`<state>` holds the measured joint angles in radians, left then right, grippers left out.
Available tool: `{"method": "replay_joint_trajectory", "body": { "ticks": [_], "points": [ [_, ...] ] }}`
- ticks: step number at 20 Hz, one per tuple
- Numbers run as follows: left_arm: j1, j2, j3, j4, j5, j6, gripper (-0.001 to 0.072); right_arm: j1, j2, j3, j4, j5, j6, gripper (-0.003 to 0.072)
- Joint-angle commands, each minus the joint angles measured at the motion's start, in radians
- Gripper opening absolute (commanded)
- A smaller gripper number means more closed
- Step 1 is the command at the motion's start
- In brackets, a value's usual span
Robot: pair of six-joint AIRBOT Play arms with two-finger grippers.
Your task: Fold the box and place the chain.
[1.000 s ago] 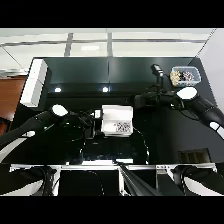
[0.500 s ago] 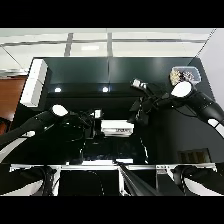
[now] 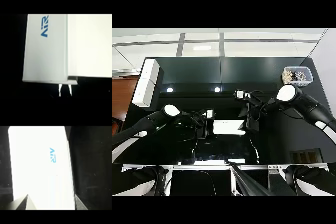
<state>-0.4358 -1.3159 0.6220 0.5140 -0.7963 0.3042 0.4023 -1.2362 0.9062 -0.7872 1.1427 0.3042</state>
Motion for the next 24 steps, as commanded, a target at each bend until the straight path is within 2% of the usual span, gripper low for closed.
{"method": "replay_joint_trajectory", "body": {
  "ticks": [1,5,9,18,23,24],
  "points": [
    [0.0,0.0,0.0,0.0,0.0,0.001,0.035,0.016,-0.001,0.0,-0.008,0.003,-0.006,0.0699],
    [0.0,0.0,0.0,0.0,0.0,0.001,0.035,0.039,-0.007,0.0,-0.019,-0.001,-0.006,0.0699],
    [0.0,0.0,0.0,0.0,0.0,0.001,0.035,0.047,-0.026,0.0,-0.092,-0.034,-0.006,0.0699],
    [0.0,0.0,0.0,0.001,0.0,0.001,0.035,0.047,-0.019,0.002,-0.093,-0.071,0.06,0.0697],
    [0.0,0.0,0.0,0.0,0.0,0.001,0.035,0.082,-0.014,0.002,-0.057,0.028,0.035,0.0698],
    [0.0,0.0,0.0,0.0,0.0,0.001,0.035,0.103,-0.014,0.002,-0.062,0.011,0.035,0.0698]
  ]
}}
